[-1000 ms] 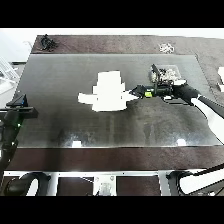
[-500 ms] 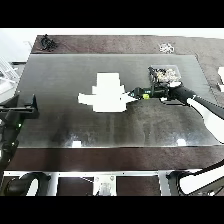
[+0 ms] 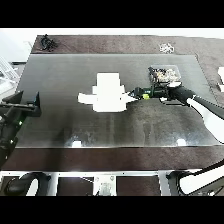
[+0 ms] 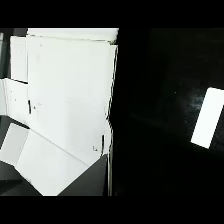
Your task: Fold the box and place the chain.
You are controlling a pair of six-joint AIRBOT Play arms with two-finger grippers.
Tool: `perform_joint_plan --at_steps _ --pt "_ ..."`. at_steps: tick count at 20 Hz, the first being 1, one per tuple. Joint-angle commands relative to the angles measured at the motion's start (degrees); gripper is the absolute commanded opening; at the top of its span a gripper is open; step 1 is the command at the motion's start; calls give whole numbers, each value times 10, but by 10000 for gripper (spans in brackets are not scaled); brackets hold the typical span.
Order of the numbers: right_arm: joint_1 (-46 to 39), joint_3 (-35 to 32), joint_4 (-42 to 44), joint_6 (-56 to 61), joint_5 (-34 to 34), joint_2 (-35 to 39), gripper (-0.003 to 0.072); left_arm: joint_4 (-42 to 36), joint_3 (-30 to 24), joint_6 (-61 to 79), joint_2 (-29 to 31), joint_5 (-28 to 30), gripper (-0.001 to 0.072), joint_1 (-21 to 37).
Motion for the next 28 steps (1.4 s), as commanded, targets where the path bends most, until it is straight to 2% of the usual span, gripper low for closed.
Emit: perform_joint_plan --at_steps 1,3,5,11,15,20,25,28 --pt "0 0 0 3 -5 0 0 -1 66 40 -85 -67 603 0" --pt "0 0 0 3 -5 0 0 -1 114 67 -170 -116 603 0" --pt "0 0 0 3 -6 0 0 -1 174 87 -258 -197 602 0" --pt "0 0 0 3 -5 0 1 0 347 36 -494 -374 602 0" --pt "0 0 0 3 -5 0 2 35 475 -57 -633 -441 602 -15" --pt "0 0 0 3 -5 0 2 226 668 -271 -766 -454 602 -68" --pt "0 0 0 2 -5 0 3 299 833 -399 -866 -576 602 -66" --pt "0 0 0 2 -5 0 3 312 908 -442 -919 -617 601 -67"
